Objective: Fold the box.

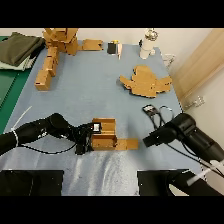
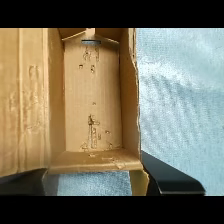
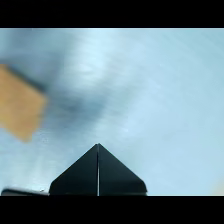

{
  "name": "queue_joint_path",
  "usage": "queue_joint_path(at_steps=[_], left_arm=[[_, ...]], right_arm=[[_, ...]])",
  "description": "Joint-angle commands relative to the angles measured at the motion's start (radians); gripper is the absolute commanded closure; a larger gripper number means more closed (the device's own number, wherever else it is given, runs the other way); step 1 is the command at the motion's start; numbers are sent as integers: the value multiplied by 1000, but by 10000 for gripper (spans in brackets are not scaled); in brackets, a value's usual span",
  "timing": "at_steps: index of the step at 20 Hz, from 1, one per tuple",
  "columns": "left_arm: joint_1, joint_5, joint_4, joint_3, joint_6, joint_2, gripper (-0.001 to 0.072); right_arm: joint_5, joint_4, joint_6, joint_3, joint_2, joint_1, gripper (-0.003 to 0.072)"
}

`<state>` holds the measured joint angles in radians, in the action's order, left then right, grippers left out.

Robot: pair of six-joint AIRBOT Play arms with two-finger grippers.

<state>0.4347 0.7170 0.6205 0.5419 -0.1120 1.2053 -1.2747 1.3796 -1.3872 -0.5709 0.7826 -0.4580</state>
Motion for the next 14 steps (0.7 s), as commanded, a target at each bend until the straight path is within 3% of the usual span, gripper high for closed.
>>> queue_joint_path(at_steps=[1, 3, 5, 14], left_arm=[[0, 0, 0, 0, 0, 0, 245], [0, 0, 0, 0, 0, 0, 245], [0, -2, 0, 0, 0, 0, 244], [0, -2, 0, 0, 0, 0, 245]], right_arm=[[-19, 120, 21, 21, 78, 241, 684], [61, 424, -156, 51, 137, 312, 684], [142, 595, -235, 62, 167, 312, 683], [240, 668, -239, 61, 198, 241, 684]])
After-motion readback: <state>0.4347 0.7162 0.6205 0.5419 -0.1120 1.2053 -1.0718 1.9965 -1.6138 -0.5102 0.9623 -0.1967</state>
